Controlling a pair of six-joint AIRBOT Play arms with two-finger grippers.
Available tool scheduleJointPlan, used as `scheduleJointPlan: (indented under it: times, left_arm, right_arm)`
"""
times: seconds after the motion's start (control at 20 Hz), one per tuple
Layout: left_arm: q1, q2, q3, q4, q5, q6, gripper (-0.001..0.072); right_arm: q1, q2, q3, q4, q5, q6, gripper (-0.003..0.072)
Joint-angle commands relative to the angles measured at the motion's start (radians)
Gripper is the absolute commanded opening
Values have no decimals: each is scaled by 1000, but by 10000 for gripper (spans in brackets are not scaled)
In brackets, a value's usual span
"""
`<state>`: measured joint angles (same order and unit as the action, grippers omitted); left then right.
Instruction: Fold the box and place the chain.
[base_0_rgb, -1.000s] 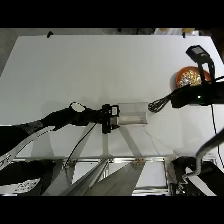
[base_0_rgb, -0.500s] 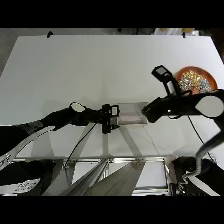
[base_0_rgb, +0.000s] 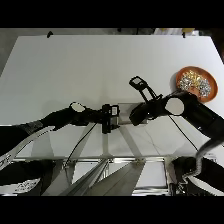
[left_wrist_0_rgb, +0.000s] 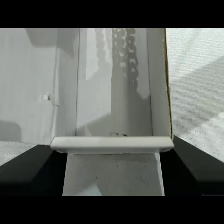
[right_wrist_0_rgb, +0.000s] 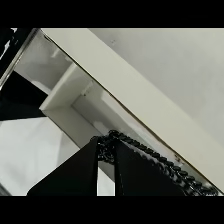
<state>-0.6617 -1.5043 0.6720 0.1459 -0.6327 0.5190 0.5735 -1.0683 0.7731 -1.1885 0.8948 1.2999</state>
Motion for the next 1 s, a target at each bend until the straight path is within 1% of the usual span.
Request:
scheduleJointPlan:
  times: [0.0, 0.05, 0.1, 0.3, 0.45, 0.55, 0.75, 0.95]
  left_arm:
    - [-1, -1, 0, 0, 0, 0, 311]
    - [-1, -1, 0, 0, 0, 0, 311]
    - [-1, -1, 0, 0, 0, 0, 311]
    - [-1, -1, 0, 0, 0, 0, 311]
    - [-1, -1, 0, 0, 0, 0, 311]
    - [-1, -1, 0, 0, 0, 0, 311]
    - [-1, -1, 0, 0, 0, 0, 311]
    - [-1, -1, 0, 0, 0, 0, 311]
  right_arm:
    - [30, -36, -1, -1, -35, 1, 19]
    - [30, -36, 0, -1, -39, 1, 24]
    - [30, -36, 0, -4, -40, 1, 64]
    - [30, -34, 0, -3, -38, 4, 63]
    - [30, 11, 0, -4, -35, 4, 71]
    - [28, 55, 0, -19, -35, 3, 203]
    - [-29, 122, 2, -19, 21, 3, 202]
    - [-179, 177, 2, -47, 89, 4, 197]
